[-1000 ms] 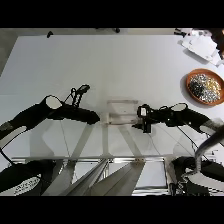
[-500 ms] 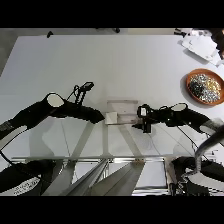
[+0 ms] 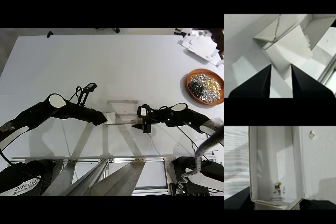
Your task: Fold the box and place the chain.
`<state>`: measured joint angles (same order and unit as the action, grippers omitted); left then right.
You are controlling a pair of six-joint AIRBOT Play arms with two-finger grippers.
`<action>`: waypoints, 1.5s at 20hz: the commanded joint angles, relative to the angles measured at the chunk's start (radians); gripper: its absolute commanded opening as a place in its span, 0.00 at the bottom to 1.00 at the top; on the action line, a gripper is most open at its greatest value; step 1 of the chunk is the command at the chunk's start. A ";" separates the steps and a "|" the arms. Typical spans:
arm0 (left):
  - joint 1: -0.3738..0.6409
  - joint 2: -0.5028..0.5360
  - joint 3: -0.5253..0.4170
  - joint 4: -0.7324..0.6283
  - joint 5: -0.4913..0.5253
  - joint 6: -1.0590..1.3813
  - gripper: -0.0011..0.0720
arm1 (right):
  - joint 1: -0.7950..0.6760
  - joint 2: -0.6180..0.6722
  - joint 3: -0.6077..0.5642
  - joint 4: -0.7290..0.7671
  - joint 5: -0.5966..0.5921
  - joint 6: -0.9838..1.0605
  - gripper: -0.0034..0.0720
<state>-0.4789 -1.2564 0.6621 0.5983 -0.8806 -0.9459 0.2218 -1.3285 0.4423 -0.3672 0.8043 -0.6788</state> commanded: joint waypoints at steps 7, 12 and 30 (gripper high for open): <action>-0.015 0.000 0.044 -0.005 -0.032 0.000 0.68 | 0.000 0.001 0.000 0.000 0.000 0.000 0.63; -0.029 0.000 0.046 0.006 -0.032 -0.029 0.78 | 0.000 0.001 0.000 0.000 0.000 0.000 0.63; -0.171 -0.120 0.301 0.435 -0.101 -0.604 0.78 | 0.000 0.001 0.000 0.000 0.000 0.000 0.63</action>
